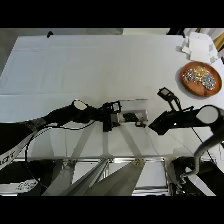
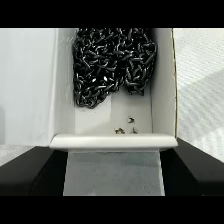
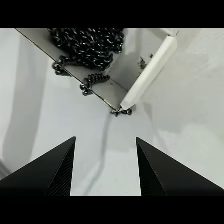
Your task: Fold the box and place the chain.
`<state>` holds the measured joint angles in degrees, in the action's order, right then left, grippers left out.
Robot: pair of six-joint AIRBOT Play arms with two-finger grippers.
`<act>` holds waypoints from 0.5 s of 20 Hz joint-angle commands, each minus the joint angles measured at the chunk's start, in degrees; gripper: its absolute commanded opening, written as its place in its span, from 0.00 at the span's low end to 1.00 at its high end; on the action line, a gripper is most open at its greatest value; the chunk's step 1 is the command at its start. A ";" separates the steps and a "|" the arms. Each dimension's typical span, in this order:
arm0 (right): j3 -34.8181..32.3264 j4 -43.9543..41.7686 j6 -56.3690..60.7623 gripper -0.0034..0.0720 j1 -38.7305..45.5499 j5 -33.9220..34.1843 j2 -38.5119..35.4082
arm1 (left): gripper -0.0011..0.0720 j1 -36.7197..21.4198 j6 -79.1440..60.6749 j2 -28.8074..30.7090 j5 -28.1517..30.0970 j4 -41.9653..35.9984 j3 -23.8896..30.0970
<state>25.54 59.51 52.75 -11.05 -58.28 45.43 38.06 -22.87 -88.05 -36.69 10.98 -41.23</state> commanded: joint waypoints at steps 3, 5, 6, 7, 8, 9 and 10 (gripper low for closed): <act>-3.39 6.27 1.36 0.51 -5.92 7.80 1.46 | 0.36 0.00 -0.02 0.02 0.00 0.00 -0.04; -3.39 6.14 1.46 0.51 -6.88 10.21 2.95 | 0.36 0.00 0.00 0.02 0.00 0.00 -0.04; -3.39 6.14 1.46 0.48 -7.48 11.34 4.07 | 0.36 0.00 0.00 0.02 0.00 0.00 -0.04; -3.39 6.10 1.49 0.48 -8.13 11.98 5.18 | 0.36 0.00 0.00 0.02 0.00 0.00 -0.04; -3.39 5.97 1.55 0.48 -8.96 12.59 6.32 | 0.36 0.00 0.00 0.02 0.00 0.00 -0.04; -3.39 6.03 2.34 0.48 -10.03 13.64 7.23 | 0.36 0.00 0.00 0.02 0.00 0.00 -0.04; -3.39 6.05 2.84 0.48 -10.82 14.73 7.78 | 0.36 0.00 0.00 0.02 0.00 0.00 -0.04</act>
